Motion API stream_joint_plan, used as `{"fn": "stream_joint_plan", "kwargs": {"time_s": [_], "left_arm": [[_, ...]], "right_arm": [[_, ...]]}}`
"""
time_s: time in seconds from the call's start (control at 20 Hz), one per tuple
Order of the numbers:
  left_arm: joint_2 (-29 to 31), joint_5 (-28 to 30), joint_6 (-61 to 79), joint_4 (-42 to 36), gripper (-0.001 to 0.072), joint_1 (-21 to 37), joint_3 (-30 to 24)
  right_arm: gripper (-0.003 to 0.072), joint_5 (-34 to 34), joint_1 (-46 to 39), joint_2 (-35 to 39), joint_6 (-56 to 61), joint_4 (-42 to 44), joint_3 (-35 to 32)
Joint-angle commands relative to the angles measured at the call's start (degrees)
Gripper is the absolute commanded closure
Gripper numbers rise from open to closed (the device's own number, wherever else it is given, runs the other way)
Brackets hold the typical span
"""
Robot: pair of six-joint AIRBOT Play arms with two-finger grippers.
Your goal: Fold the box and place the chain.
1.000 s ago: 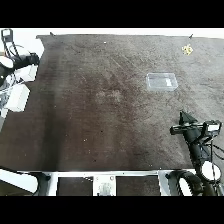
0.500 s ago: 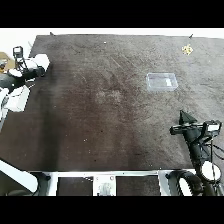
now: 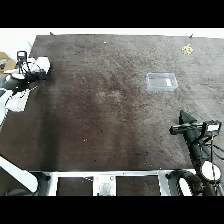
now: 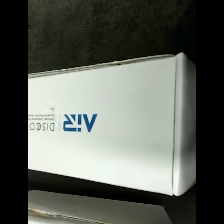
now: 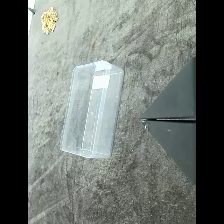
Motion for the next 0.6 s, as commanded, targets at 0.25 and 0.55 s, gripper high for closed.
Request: {"fn": "stream_joint_plan", "kwargs": {"time_s": [0.25, 0.55], "left_arm": [[-0.26, 3.39, 7.76, -8.37, 0.0059, -0.55, 1.40], [3.10, -0.87, 6.05, -12.24, -0.0011, -0.52, 5.66]], "right_arm": [[0.0684, 5.27, 0.02, -0.02, 0.02, 0.04, -0.02], [0.0684, 5.77, 0.02, -0.02, -0.02, -0.02, -0.02]]}}
